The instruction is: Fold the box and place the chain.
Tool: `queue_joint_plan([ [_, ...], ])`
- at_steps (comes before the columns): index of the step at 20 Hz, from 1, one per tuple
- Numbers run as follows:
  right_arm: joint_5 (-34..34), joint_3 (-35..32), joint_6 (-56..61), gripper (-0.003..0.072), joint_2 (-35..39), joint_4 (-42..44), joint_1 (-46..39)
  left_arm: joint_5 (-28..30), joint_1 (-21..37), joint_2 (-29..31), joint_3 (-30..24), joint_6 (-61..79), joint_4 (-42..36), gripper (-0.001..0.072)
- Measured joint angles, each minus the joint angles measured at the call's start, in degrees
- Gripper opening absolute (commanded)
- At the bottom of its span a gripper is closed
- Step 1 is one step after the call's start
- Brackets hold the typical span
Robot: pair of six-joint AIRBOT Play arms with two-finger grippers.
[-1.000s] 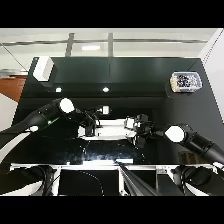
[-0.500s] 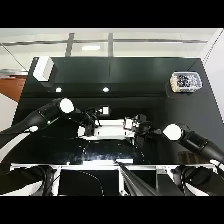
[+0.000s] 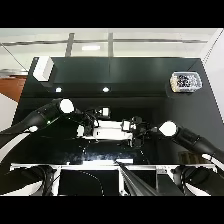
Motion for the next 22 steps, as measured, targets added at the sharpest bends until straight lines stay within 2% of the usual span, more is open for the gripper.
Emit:
queue_joint_plan([
  [9,0.22,0.02,-3.76,0.0707,-4.55,2.19,0.00,0.15,0.00,0.00,0.02,-0.09,0.26,0.0030],
  [10,0.09,0.02,-3.78,0.0678,-4.81,2.19,0.00,0.15,0.00,0.00,0.02,-0.09,0.28,0.0030],
  [11,-0.13,0.02,-3.91,0.0593,-5.05,2.19,0.00,0.17,-0.02,0.00,0.02,-0.11,0.26,0.0030],
  [22,-1.55,0.02,-4.00,0.0593,-5.70,2.27,0.04,-0.42,0.00,0.00,0.02,-0.31,0.31,0.0031],
])
